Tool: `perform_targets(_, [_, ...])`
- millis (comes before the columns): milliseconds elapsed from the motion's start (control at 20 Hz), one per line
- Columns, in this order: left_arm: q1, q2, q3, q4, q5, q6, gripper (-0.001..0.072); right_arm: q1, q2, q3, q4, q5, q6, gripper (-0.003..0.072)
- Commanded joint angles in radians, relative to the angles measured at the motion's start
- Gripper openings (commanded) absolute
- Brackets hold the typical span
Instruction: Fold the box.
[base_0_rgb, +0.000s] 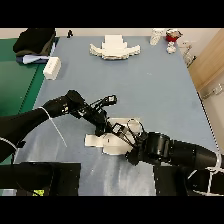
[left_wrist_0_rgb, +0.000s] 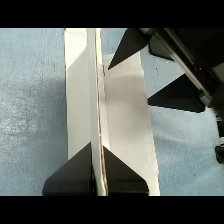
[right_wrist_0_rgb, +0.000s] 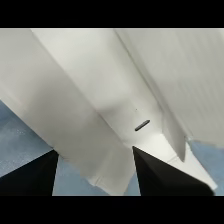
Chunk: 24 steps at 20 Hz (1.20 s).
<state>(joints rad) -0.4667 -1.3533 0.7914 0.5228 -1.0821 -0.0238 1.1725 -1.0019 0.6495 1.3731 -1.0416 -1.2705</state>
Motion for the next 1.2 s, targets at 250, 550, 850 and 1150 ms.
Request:
perform_targets(250, [0.0, -0.001, -0.001, 0.0, 0.0, 0.0, 0.0014, -0.047, 0.093, -0.001, -0.105, -0.029, 0.066, 0.072])
perform_targets(550, [0.0, -0.001, -0.001, 0.0, 0.0, 0.0, 0.0014, -0.212, 0.101, -0.001, 0.013, 0.03, -0.263, 0.072])
perform_targets(850, [0.0, -0.001, -0.001, 0.0, 0.0, 0.0, 0.0014, -0.499, 0.101, -0.031, 0.419, 0.099, -1.033, 0.072])
perform_targets(1150, [0.0, -0.001, -0.001, 0.0, 0.0, 0.0, 0.0014, -0.707, 0.084, -0.115, 0.75, 0.095, -1.506, 0.072])
